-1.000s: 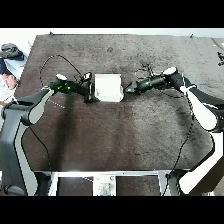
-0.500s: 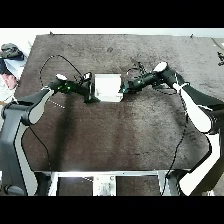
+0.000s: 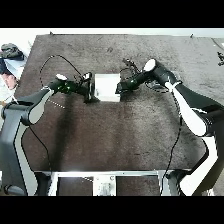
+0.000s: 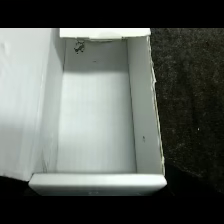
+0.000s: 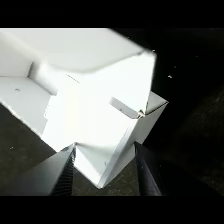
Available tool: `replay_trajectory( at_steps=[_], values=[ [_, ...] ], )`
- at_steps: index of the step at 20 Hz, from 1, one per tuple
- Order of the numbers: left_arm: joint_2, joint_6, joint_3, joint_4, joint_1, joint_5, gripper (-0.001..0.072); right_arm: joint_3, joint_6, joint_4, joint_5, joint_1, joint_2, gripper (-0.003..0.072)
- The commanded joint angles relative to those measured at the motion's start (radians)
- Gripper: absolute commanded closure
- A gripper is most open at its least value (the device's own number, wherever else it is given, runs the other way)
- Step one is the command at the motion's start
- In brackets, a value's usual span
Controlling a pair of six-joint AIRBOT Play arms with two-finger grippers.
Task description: Fold the box and place the chain.
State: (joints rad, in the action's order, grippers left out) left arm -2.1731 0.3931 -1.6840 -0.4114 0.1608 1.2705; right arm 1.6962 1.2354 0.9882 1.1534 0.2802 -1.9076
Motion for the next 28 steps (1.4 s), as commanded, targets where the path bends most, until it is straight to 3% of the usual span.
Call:
replay_trajectory(
  at_steps=[1,5,11,15,25,26,28],
  values=[
    [0.0,0.0,0.0,0.0,0.0,0.001,0.0361,0.012,0.084,0.138,-0.036,0.036,-0.004,0.0267],
    [0.0,0.0,0.0,0.0,0.0,0.001,0.0361,0.037,0.16,0.223,-0.043,0.063,-0.031,0.0267],
    [0.0,0.0,0.0,0.0,0.0,0.001,0.0361,0.206,0.345,0.446,0.061,0.144,-0.11,0.0268],
    [0.0,0.0,0.0,0.0,0.0,0.001,0.0361,0.218,0.475,0.554,0.103,0.186,-0.113,0.0267],
    [0.0,0.0,0.0,0.0,0.0,0.001,0.0361,0.217,0.696,0.628,0.089,0.204,-0.146,0.027],
    [0.0,0.0,0.0,0.0,0.0,0.001,0.0361,0.217,0.698,0.629,0.087,0.206,-0.146,0.0348],
    [0.0,0.0,0.0,0.0,0.0,0.001,0.0361,0.217,0.717,0.632,0.083,0.206,-0.146,0.035]
  ],
)
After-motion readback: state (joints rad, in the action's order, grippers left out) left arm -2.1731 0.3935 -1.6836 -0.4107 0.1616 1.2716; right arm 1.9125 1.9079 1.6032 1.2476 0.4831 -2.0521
